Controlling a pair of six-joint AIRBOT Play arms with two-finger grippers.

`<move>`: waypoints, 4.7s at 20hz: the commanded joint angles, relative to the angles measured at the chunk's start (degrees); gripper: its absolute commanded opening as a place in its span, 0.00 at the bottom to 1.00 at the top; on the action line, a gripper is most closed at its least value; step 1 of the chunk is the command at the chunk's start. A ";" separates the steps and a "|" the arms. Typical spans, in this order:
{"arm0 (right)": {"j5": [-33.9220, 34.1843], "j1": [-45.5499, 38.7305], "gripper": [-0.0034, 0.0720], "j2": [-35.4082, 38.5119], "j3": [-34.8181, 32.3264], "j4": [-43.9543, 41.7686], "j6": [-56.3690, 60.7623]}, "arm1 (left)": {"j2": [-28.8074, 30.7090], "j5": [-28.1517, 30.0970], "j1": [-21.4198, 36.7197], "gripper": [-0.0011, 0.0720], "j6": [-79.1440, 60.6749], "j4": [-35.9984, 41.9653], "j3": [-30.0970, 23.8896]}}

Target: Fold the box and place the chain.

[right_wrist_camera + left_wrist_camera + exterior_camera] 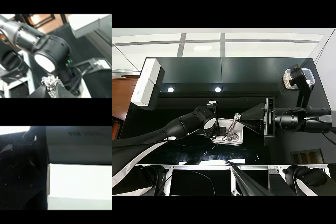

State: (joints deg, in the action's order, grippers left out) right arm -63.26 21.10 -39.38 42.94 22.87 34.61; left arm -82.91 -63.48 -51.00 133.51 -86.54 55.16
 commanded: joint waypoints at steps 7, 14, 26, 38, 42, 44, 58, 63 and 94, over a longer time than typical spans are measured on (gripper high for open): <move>1.20 -0.04 0.09 -0.35 -1.40 11.98 7.67 | 0.00 0.00 0.00 0.06 0.00 0.02 0.00; 3.37 -0.04 0.91 -0.33 -1.40 16.90 8.09 | 0.00 0.00 0.00 0.06 -0.02 0.11 0.00; 3.96 -6.58 0.91 -0.09 -1.40 31.34 16.74 | 0.00 -0.04 0.00 0.06 3.04 -0.11 0.55; 4.15 -6.84 0.91 -0.09 -1.40 31.36 18.56 | 12.79 -4.52 0.90 0.61 -4.70 -4.90 4.39; 4.44 -6.84 0.91 -0.09 -1.40 31.39 19.21 | 20.20 -9.33 7.54 0.61 -16.76 -6.36 1.81; 4.39 -6.84 0.91 -0.09 -1.40 31.41 19.21 | 24.74 -7.87 14.32 0.61 -24.35 -2.27 -2.43; 3.04 -6.82 0.91 -0.09 -1.40 31.19 19.19 | 25.46 13.03 30.67 0.99 -149.55 55.60 -28.46; 3.08 -6.82 0.99 -0.09 -1.40 31.43 19.19 | 18.99 11.93 30.58 0.98 -155.21 55.67 -28.44; 13.90 -3.41 0.98 -6.32 -1.90 30.80 21.84 | 12.11 12.68 26.01 0.64 -155.34 59.98 -25.05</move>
State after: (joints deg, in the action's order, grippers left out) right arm -56.71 16.25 -43.00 41.06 54.00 54.50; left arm -70.78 -50.89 -24.97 -21.85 -26.48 30.04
